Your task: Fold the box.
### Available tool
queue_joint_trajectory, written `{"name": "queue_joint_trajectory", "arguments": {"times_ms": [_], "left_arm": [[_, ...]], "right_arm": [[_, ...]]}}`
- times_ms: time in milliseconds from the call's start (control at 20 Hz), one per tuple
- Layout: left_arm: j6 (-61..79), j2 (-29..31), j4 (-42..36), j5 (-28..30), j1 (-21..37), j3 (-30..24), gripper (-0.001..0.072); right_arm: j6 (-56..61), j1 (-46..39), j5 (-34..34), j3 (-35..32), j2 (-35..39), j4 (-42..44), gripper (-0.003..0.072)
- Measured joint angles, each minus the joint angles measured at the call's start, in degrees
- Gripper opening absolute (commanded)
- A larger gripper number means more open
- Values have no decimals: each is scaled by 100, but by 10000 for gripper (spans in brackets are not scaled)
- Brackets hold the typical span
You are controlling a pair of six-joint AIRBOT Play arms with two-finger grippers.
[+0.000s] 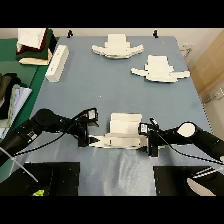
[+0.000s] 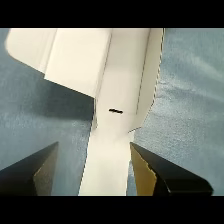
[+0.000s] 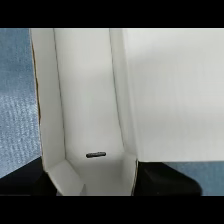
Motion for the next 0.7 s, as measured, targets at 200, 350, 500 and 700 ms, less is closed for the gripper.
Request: {"name": "queue_joint_trajectory", "arguments": {"times_ms": [200, 350, 500, 700], "left_arm": [[780, -566, -251, 175, -260, -85, 669], [1005, -796, -334, 216, -444, -107, 668], [1097, -922, -538, 278, -608, -109, 667], [1150, -1169, -957, 590, -863, -111, 588]], "right_arm": [[0, 0, 0, 2, 0, 0, 603], [0, 0, 0, 2, 0, 0, 603], [0, 0, 0, 2, 0, 0, 604], [0, 0, 0, 2, 0, 0, 603]]}}
